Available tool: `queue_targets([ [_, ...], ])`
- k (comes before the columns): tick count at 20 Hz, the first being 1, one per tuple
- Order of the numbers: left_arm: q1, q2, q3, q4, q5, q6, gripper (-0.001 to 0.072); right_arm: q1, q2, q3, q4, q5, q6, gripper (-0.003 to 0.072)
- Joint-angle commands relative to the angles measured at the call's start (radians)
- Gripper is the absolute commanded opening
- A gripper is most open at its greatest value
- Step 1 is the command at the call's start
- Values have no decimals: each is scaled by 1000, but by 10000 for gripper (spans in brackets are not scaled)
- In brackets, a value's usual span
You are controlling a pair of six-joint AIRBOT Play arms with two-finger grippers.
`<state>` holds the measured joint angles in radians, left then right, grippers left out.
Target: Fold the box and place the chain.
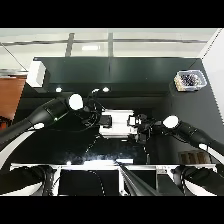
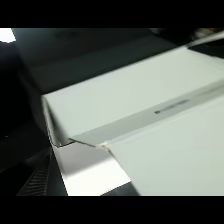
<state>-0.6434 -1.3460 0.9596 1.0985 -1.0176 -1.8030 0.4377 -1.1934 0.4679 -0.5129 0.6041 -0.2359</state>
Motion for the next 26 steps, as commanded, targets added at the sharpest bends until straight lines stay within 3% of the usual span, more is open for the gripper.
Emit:
queue_targets([
  [1,-47,-1,26,140,-16,-165,692,1,0,0,0,-1,1,78],
  [5,-84,-3,26,206,-13,-263,672,1,0,0,3,-3,1,78],
  [7,-90,-3,26,207,-13,-274,597,1,0,0,3,-3,1,78],
  [12,-90,-11,28,226,-13,-323,488,1,0,0,3,-3,1,78],
  [21,-138,-59,110,268,-85,-384,487,1,0,0,3,-3,1,78],
  [22,-142,-60,110,283,-92,-406,469,1,0,0,4,-3,1,78],
  [23,-145,-60,110,285,-98,-412,330,1,0,0,3,-3,1,78],
  [24,-146,-60,110,285,-97,-412,261,1,0,0,3,-3,1,78],
  [26,-149,-62,110,288,-95,-433,260,1,0,0,3,-3,1,78],
])
